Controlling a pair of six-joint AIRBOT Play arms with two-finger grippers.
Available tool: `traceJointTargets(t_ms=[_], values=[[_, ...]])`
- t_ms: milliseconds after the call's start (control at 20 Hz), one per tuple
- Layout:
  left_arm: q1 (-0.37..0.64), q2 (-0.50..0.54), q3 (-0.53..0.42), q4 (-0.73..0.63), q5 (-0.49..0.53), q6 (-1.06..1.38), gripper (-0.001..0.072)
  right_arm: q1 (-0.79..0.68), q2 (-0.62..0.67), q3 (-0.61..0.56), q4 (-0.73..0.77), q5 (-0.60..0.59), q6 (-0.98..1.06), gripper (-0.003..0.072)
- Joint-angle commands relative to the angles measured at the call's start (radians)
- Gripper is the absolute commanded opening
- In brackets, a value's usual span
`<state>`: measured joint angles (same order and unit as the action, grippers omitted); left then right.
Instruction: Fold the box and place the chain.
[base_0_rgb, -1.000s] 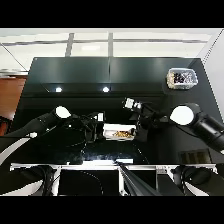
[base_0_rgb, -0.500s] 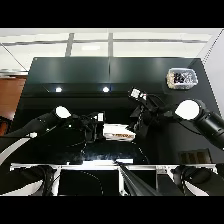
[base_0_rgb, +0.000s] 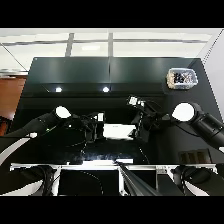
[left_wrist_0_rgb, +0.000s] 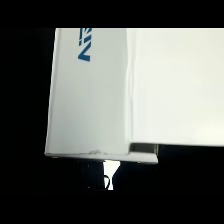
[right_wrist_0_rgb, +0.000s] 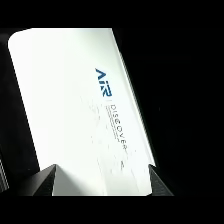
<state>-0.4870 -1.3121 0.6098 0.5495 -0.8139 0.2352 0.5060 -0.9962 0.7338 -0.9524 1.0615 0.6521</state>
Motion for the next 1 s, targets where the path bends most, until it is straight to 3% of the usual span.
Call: traceJointTargets(t_ms=[0, 950], values=[[0.000, -0.001, 0.001, 0.000, 0.001, 0.000, 0.0457, 0.024, -0.001, -0.024, -0.018, -0.013, -0.035, 0.0704], [0.000, -0.001, 0.001, 0.000, 0.000, 0.000, 0.0457, 0.076, -0.001, -0.024, -0.050, -0.105, -0.128, 0.0703]])
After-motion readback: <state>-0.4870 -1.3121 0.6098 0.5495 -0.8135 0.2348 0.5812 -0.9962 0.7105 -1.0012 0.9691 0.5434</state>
